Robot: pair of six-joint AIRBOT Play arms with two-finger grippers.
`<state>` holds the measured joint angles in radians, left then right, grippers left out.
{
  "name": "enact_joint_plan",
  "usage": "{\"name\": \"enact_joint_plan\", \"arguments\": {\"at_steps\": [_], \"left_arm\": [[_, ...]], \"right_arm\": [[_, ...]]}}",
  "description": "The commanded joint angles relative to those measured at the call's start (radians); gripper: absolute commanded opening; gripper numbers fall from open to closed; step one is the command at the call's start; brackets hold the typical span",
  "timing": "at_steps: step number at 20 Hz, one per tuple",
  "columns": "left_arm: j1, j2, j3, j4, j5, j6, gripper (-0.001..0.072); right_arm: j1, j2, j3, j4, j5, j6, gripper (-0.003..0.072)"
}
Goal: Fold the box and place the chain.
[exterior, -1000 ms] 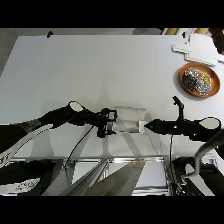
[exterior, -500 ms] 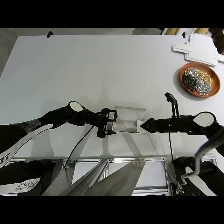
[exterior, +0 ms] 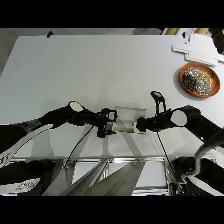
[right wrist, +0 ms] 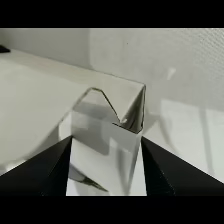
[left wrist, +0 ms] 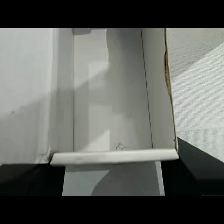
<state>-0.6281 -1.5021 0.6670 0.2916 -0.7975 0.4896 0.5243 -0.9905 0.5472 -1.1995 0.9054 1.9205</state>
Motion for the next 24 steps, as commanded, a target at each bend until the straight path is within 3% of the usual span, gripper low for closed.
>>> {"name": "enact_joint_plan", "arguments": {"at_steps": [1, 7, 12, 17, 21, 24], "left_arm": [[0.001, 0.001, 0.000, 0.000, 0.000, 0.000, 0.0208], [0.001, 0.001, 0.000, 0.000, 0.000, 0.000, 0.0207], [0.001, 0.001, 0.000, 0.000, 0.000, 0.000, 0.0208], [0.001, 0.001, 0.000, 0.000, 0.000, 0.000, 0.0208], [0.001, 0.001, 0.000, 0.000, 0.000, 0.000, 0.0207], [0.001, 0.001, 0.000, 0.000, 0.000, 0.000, 0.0207]], "right_arm": [[0.087, -0.037, 0.030, -0.087, -0.034, 0.181, 0.0477], [0.134, -0.125, 0.085, -0.178, 0.011, 0.340, 0.0454], [0.157, -0.142, 0.126, -0.269, 0.043, 0.414, 0.0287], [0.181, -0.198, 0.126, -0.286, 0.105, 0.413, 0.0259], [0.204, -0.206, 0.128, -0.316, 0.098, 0.412, 0.0021], [0.204, -0.206, 0.128, -0.323, 0.099, 0.412, 0.0018]]}}
